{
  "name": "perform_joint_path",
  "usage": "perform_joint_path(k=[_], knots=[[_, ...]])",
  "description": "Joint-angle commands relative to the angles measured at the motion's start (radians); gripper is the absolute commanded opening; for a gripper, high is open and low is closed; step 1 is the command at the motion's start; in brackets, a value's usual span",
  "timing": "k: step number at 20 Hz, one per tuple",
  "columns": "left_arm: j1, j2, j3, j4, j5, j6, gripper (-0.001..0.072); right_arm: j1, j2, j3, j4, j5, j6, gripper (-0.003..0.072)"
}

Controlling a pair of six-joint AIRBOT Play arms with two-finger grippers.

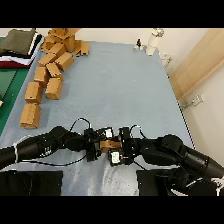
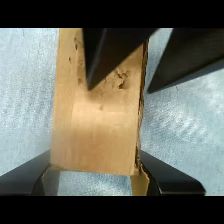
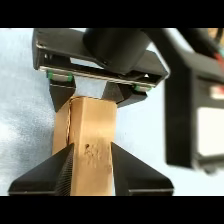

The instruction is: Fold the box.

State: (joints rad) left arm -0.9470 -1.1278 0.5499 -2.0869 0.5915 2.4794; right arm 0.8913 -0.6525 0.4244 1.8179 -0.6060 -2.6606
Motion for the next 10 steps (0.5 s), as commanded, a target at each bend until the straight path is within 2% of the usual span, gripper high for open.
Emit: perform_joint_path(k=[1, 3, 5, 6, 7, 9, 10], knots=[[0.0, -0.001, 0.0, 0.001, 0.0, 0.0, 0.0468, 0.0, 0.067, 0.0, -0.018, -0.07, 0.223, 0.0336], [0.0, -0.001, 0.0, 0.001, 0.0, 0.0, 0.0468, 0.001, 0.134, 0.0, 0.005, -0.166, 0.538, 0.0336], [0.0, -0.001, 0.0, 0.001, 0.0, 0.0, 0.0468, 0.0, 0.202, 0.0, 0.04, -0.237, 0.975, 0.0332], [0.0, -0.001, 0.0, 0.001, 0.0, 0.0, 0.0468, -0.001, 0.229, 0.0, 0.037, -0.266, 1.207, 0.0223], [0.0, -0.001, 0.0, 0.001, 0.0, 0.0, 0.0468, 0.0, 0.243, -0.002, 0.036, -0.296, 1.398, 0.0003], [0.0, 0.0, 0.0, 0.001, 0.0, 0.0, 0.0468, 0.0, 0.24, -0.027, 0.059, -0.33, 1.61, 0.0002], [0.0, -0.001, 0.0, 0.0, 0.0, 0.0, 0.0468, -0.001, 0.238, -0.061, 0.103, -0.31, 1.676, 0.0002]])
